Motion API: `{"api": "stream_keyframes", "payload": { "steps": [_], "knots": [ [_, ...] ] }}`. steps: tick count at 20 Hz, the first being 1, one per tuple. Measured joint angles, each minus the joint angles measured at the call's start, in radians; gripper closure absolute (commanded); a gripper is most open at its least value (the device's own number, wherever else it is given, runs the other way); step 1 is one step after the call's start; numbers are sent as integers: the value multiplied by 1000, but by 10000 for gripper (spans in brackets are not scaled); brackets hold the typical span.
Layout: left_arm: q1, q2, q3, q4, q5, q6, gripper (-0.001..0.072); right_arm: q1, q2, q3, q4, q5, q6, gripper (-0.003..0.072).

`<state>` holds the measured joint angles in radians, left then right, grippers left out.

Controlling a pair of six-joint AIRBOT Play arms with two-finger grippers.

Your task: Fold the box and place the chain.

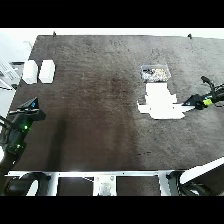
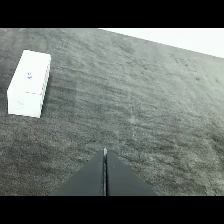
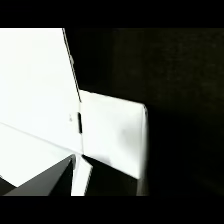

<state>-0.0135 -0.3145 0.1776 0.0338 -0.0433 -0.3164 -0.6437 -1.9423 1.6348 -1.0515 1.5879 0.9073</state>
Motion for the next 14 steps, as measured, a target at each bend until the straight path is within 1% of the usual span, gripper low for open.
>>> {"api": "stream_keyframes", "payload": {
  "steps": [1, 2, 4, 5, 6, 7, 8, 11, 14],
  "knots": [
    [0, 0, 0, 0, 0, 0, 689, 0, -8, 0, 20, 5, -5, 185],
    [0, 0, 0, 0, 0, 0, 690, 0, -16, 0, 39, 8, -11, 267],
    [0, 0, 0, 0, 0, 0, 689, 0, -29, -2, 66, 13, -19, 364],
    [0, 0, 0, 0, 0, 0, 689, 0, -34, -3, 77, 15, -22, 496],
    [0, 0, 0, 0, 0, 0, 690, 0, -37, -6, 86, 18, -29, 592],
    [0, 0, 0, 0, 0, 0, 689, -1, -40, -10, 98, 21, -39, 660],
    [0, 0, 0, 0, 0, 0, 690, -1, -42, -16, 117, 26, -48, 678],
    [0, 0, 0, 0, 0, 0, 689, -1, -42, -50, 170, 42, -67, 680],
    [0, 0, 0, 0, 0, 0, 690, 8, -12, -135, 219, 50, -82, 681]
  ]
}}
